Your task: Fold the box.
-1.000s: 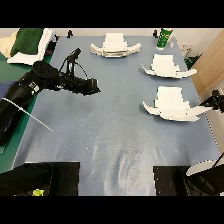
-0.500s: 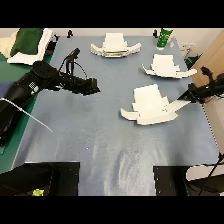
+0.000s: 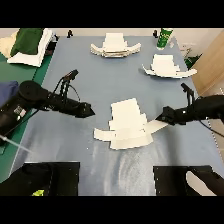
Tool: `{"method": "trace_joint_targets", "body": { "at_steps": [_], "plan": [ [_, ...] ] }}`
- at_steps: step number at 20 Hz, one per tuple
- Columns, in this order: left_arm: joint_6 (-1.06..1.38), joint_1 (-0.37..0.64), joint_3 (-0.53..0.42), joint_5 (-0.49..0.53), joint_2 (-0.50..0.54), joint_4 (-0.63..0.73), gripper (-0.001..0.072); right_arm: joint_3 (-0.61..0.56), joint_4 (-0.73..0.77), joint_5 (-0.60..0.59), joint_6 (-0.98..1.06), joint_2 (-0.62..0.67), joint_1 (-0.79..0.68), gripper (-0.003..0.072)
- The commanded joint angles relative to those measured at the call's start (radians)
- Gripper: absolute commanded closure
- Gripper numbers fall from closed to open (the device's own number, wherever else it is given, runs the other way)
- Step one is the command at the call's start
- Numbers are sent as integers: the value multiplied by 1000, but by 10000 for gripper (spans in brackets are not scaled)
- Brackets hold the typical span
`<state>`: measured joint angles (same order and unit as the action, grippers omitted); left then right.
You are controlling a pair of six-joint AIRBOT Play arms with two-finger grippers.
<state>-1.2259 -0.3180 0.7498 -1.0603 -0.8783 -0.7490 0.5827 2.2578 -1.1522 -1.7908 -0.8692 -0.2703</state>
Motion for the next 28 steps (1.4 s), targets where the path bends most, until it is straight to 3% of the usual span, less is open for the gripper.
{"method": "trace_joint_targets", "body": {
  "at_steps": [1, 2, 3, 10, 17, 21, 23, 26, 28],
  "plan": [
    [3, 0, -121, -14, 113, -48, 696, -122, -31, 12, 135, 130, 79, 634],
    [3, 0, -129, -17, 119, -60, 696, -121, -43, -23, 135, 122, 79, 502],
    [3, 0, -130, -29, 117, -68, 696, -119, -54, -50, 135, 111, 79, 448],
    [6, 0, -130, -58, 117, -67, 696, -22, -177, -131, 124, -102, 79, 448],
    [6, 0, -130, -58, 117, -67, 696, 107, -172, -204, 60, -298, 79, 452],
    [6, 0, -130, -42, 117, -67, 696, 90, -87, -201, -11, -320, 79, 489],
    [6, 0, -130, -3, 117, -67, 696, 72, -56, -194, -51, -320, 80, 674],
    [10, 0, -130, 31, 117, -51, 696, 17, -35, -174, -98, -309, 139, 685],
    [12, 2, -130, 47, 117, -75, 696, -45, -13, -68, -138, -254, 224, 684]
  ]
}}
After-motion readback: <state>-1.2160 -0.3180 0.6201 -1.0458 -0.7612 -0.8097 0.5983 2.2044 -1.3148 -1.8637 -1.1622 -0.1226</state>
